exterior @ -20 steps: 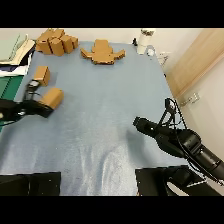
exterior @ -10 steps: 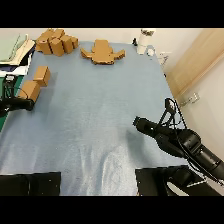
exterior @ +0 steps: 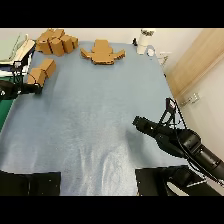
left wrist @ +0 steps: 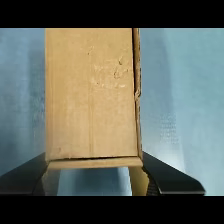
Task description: Fold the box.
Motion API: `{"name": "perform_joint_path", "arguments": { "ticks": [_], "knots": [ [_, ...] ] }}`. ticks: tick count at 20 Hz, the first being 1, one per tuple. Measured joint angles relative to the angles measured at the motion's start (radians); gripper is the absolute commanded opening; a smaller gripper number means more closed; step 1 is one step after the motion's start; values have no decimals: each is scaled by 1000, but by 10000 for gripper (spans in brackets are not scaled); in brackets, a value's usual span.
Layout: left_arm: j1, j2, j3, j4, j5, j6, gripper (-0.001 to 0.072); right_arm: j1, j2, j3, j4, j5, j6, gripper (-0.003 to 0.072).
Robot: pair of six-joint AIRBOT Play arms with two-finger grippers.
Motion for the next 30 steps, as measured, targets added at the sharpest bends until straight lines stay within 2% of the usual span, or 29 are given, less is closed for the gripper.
{"name": "perform_joint_path", "arguments": {
  "ticks": [6, 7, 8, 14, 20, 21, 23, 27, 30],
  "knots": [
    [-6, -109, 124, 0, -5, -64, 470, 0, 0, 0, -23, 1, 10, 4],
    [-7, -116, 131, 0, -8, -68, 545, 0, 0, 0, -24, 0, 10, 4],
    [-6, -122, 137, 2, -11, -71, 690, 0, 0, 0, -26, 1, 10, 4],
    [23, -119, 156, 23, -86, -85, 694, 0, 0, 0, -29, 1, 10, 5],
    [111, -20, 163, 100, -335, -120, 693, 0, 0, 0, -14, 1, 10, 6],
    [124, 5, 163, 113, -386, -124, 636, 0, 0, 0, -4, 1, 10, 6],
    [145, 55, 163, 131, -485, -130, 15, 0, -3, 1, 18, 1, -11, 6],
    [117, 134, 163, 84, -674, -157, 9, -6, -99, 52, 50, 0, -84, 6],
    [-11, 157, 163, 51, -769, -215, 9, -21, -275, 177, 76, 0, -190, 6]
  ]
}}
